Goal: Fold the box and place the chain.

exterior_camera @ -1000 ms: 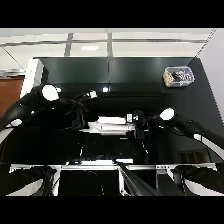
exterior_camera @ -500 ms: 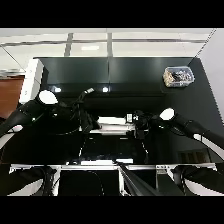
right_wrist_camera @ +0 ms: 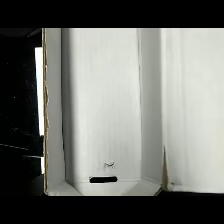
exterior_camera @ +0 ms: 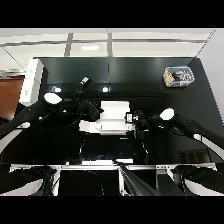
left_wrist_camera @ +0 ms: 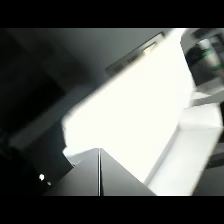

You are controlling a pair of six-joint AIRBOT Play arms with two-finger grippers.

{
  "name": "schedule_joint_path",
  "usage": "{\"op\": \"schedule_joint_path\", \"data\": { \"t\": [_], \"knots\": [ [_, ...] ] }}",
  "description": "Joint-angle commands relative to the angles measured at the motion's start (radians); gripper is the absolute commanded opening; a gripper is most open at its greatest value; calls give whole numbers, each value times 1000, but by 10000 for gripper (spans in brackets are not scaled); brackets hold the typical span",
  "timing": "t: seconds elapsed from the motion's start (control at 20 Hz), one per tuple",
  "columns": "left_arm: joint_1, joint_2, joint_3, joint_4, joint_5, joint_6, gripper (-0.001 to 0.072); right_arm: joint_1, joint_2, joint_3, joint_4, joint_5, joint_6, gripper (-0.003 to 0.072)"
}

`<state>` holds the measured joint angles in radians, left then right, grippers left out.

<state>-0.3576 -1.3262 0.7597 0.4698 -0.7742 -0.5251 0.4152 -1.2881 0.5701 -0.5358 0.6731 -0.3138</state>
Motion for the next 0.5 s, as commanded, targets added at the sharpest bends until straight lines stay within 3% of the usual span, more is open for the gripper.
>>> {"op": "schedule_joint_path", "data": {
  "t": [0.0, 0.25, 0.45],
  "knots": [
    [0, -79, -1, 5, -22, 1, 26, 0, -1, 0, 0, -1, 1, 187],
    [2, -80, 21, 11, -29, -2, 26, 0, -1, 0, 0, -1, 1, 187],
    [28, 58, 80, 204, -80, -76, 25, 0, -1, 0, 1, -1, 1, 188]
  ]
}}
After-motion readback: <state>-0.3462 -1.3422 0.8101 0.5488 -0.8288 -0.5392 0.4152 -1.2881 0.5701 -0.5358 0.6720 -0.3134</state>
